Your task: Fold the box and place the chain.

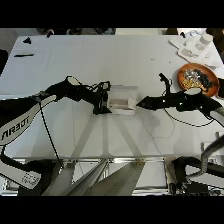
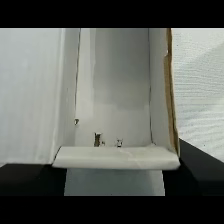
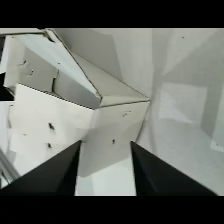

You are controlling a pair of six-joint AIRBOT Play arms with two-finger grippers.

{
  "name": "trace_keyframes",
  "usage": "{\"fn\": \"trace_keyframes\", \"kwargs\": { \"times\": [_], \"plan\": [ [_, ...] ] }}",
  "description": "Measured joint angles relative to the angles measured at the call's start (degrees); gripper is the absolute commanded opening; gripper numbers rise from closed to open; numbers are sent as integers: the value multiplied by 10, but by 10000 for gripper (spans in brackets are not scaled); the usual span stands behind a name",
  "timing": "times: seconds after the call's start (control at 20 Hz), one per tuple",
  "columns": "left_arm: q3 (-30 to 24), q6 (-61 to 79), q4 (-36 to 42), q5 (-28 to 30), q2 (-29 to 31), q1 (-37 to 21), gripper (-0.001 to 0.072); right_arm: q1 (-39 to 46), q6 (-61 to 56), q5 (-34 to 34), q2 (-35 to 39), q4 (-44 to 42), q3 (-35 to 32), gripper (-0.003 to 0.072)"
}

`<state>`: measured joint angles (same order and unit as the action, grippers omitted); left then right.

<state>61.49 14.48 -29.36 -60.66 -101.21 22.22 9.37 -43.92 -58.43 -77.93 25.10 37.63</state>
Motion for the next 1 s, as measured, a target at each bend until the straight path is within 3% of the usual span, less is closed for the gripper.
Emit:
{"fn": "trace_keyframes", "kwargs": {
  "times": [0.4, 0.55, 0.6, 1.0],
  "plan": [
    [0, 0, 0, 0, 0, 0, 230, -30, 7, 4, 0, -36, 0, 427],
    [0, 0, 0, 0, 0, 0, 230, -50, -2, 35, 0, -37, 0, 432],
    [0, 0, 0, 0, 0, 0, 230, -56, -13, 50, 0, -33, 0, 471],
    [0, 1, -1, 0, 0, 0, 230, -115, -104, 141, 1, 31, 1, 472]
  ]
}}
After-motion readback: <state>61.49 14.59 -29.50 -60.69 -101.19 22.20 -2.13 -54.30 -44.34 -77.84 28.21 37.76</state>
